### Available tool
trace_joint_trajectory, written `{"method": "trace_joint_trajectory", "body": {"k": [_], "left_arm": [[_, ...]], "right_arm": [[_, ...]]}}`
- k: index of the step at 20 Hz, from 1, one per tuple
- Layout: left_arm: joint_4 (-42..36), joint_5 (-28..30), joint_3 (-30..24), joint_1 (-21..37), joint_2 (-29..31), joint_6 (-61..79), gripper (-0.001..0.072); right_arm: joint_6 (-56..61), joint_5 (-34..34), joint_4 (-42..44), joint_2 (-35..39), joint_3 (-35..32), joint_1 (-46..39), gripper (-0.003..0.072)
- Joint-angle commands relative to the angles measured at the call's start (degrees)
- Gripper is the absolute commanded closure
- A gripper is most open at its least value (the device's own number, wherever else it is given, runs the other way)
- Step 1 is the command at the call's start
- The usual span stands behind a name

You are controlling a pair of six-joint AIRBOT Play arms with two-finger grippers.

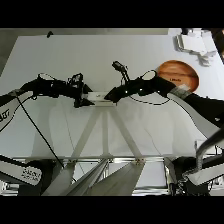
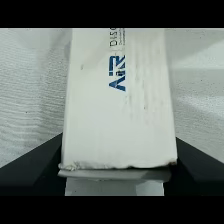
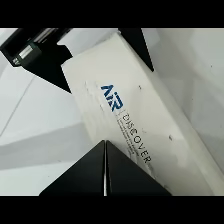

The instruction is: Fold the box and place the chain.

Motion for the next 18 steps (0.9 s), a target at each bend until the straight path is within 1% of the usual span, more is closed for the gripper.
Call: {"method": "trace_joint_trajectory", "body": {"k": [1, 4, 6, 9, 13, 15, 18], "left_arm": [[-0.1, 0.0, 0.0, 0.0, 0.0, -0.2, 0.0334], [-0.1, 0.0, 0.0, 0.0, 0.0, -0.2, 0.0334], [-0.1, 0.0, 0.0, 0.0, 0.0, -0.2, 0.0334], [-0.1, 0.0, 0.0, 0.0, 0.0, -0.2, 0.0334], [-0.1, 0.0, 0.0, 0.0, 0.0, -0.2, 0.0334], [-0.1, 0.0, 0.0, 0.0, 0.0, -0.2, 0.0334], [-0.1, 0.0, 0.0, 0.0, 0.0, -0.2, 0.0334]], "right_arm": [[1.5, 1.7, -4.0, -1.1, 0.0, 0.0, 0.0674], [1.5, 1.0, -2.2, -0.6, 0.0, 0.0, 0.0674], [1.3, 0.4, 1.2, 0.1, 0.0, 0.0, 0.0674], [1.2, -3.1, 6.5, 1.6, 0.8, 1.0, 0.0674], [1.2, -5.8, 6.3, 1.7, 6.1, 4.5, 0.0674], [1.6, -9.5, 6.2, 1.7, 6.6, 6.0, 0.0674], [5.9, -10.8, 3.7, 0.0, 6.6, 7.6, 0.0675]]}}
